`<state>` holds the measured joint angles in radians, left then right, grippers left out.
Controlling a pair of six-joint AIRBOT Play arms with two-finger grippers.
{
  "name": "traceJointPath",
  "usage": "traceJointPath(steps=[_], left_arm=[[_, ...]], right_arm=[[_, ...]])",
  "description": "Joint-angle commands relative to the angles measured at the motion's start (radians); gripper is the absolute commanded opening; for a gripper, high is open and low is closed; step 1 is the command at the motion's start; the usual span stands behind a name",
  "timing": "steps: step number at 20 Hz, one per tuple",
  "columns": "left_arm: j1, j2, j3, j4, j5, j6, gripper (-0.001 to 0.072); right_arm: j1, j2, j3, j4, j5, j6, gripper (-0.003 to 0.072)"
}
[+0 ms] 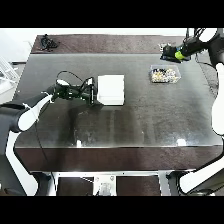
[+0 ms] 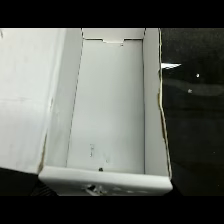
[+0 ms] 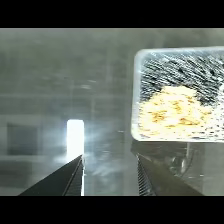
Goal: Fold the box and place the chain.
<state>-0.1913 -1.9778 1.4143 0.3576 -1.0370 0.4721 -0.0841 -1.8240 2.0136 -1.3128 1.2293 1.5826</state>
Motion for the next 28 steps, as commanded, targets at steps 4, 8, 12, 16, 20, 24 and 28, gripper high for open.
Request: traceJointPath(steps=[4,8,12,16,20,24,28], left_arm=[[0.001,0.001,0.000,0.000,0.001,0.000,0.0541],[0.001,0.001,0.000,0.000,0.000,0.000,0.0541],[0.001,0.001,0.000,0.000,0.000,0.000,0.0541],[0.001,0.001,0.000,0.000,0.000,0.000,0.0541],[0.001,0.001,0.000,0.000,0.000,0.000,0.0540],[0.001,0.001,0.000,0.000,0.000,0.000,0.0541],[0.001,0.001,0.000,0.000,0.000,0.000,0.0541]], right_arm=[[-0.044,-0.158,0.001,0.013,-0.011,-0.077,0.0410],[-0.044,-0.177,0.001,-0.019,-0.063,-0.076,0.0367],[-0.044,-0.192,0.001,-0.037,-0.070,-0.076,0.0367],[-0.044,-0.200,0.001,-0.072,-0.084,-0.072,0.0367],[-0.044,-0.217,0.001,-0.077,-0.097,-0.072,0.0301],[-0.042,-0.227,0.001,-0.075,-0.111,-0.053,0.0109],[-0.042,-0.226,0.002,-0.074,-0.117,-0.038,0.0025]])
